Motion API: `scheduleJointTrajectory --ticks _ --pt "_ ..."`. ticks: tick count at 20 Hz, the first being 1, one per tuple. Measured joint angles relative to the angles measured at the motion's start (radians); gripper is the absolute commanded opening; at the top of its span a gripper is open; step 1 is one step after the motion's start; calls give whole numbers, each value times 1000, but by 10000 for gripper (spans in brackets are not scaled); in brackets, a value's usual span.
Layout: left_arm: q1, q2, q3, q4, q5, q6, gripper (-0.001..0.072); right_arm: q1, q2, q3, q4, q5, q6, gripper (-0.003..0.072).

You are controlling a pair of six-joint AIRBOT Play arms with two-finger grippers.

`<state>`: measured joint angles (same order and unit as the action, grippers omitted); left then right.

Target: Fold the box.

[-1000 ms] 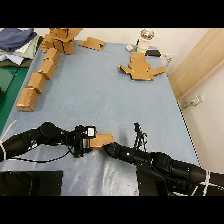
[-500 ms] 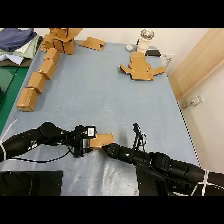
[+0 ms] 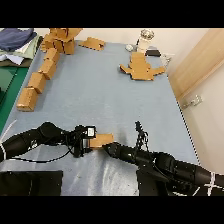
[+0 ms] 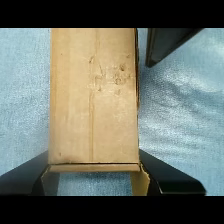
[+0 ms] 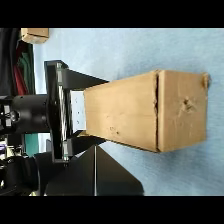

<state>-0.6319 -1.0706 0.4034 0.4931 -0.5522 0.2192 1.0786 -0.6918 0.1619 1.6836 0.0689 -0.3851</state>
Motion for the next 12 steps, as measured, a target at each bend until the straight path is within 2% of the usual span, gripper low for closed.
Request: scheduleJointTrajectory --ticks 12 --pt "0 0 0 0 0 0 389 1 -106 7 -5 35 0 3"
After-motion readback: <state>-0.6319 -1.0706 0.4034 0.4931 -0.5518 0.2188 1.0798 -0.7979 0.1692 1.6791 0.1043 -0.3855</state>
